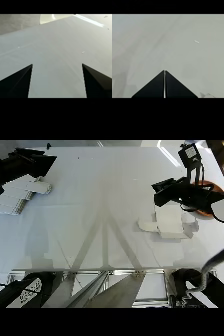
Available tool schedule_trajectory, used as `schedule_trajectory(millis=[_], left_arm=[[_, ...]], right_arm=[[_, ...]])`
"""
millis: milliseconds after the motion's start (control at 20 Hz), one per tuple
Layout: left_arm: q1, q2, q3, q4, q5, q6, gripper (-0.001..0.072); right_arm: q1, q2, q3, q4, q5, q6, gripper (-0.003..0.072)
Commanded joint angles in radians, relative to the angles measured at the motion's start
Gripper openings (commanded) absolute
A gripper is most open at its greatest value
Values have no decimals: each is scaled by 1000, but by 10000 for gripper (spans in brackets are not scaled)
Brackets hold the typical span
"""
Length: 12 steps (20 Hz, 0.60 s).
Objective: Fold the box and place the chain.
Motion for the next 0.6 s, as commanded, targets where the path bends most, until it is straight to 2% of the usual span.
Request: schedule_trajectory(millis=[0,150,200,300,400,450,500,550], left_arm=[[0,0,1,0,0,0,695],[0,0,1,0,0,0,695],[0,0,1,0,0,0,695],[0,0,1,0,0,0,695],[0,0,1,0,0,0,695],[0,0,1,0,0,0,695],[0,0,1,0,0,0,695],[0,0,1,0,0,0,695]], right_arm=[[1,7,1,23,4,0,15],[-13,43,7,-5,26,19,25],[-27,55,19,-47,55,78,83],[-75,64,54,-164,166,190,179],[-141,64,84,-261,320,248,239],[-181,64,87,-299,395,269,295],[-218,63,87,-336,458,285,301],[-254,62,87,-380,508,290,338]])
